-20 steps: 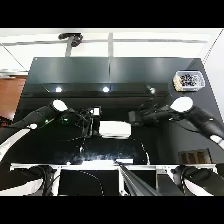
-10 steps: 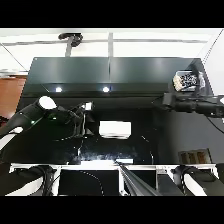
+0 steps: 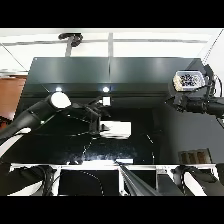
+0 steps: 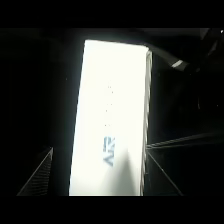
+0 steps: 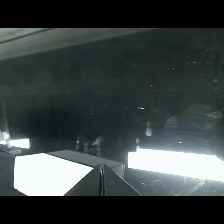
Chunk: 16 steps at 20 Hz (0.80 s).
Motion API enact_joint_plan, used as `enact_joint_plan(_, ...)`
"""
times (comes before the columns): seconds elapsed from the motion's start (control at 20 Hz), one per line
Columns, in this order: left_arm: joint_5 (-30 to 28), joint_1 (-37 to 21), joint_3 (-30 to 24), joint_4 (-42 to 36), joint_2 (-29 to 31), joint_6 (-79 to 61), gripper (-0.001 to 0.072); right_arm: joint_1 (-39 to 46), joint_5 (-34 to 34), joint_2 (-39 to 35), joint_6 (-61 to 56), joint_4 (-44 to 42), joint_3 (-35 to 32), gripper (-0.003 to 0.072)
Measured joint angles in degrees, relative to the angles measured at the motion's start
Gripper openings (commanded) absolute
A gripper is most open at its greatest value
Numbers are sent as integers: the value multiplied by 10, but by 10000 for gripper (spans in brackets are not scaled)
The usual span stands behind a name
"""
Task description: Fold the box and place the chain.
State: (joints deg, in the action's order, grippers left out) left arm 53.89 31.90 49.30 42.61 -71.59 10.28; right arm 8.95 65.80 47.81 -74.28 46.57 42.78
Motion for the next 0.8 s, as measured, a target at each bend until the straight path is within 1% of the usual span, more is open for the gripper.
enact_joint_plan(0.25,-24,40,23,-2,-47,18,712,2,1,0,0,5,0,28)
enact_joint_plan(0.55,-33,50,27,-2,-63,37,712,2,2,0,0,6,0,28)
enact_joint_plan(0.8,-26,51,27,-2,-77,43,712,2,2,0,0,6,0,28)
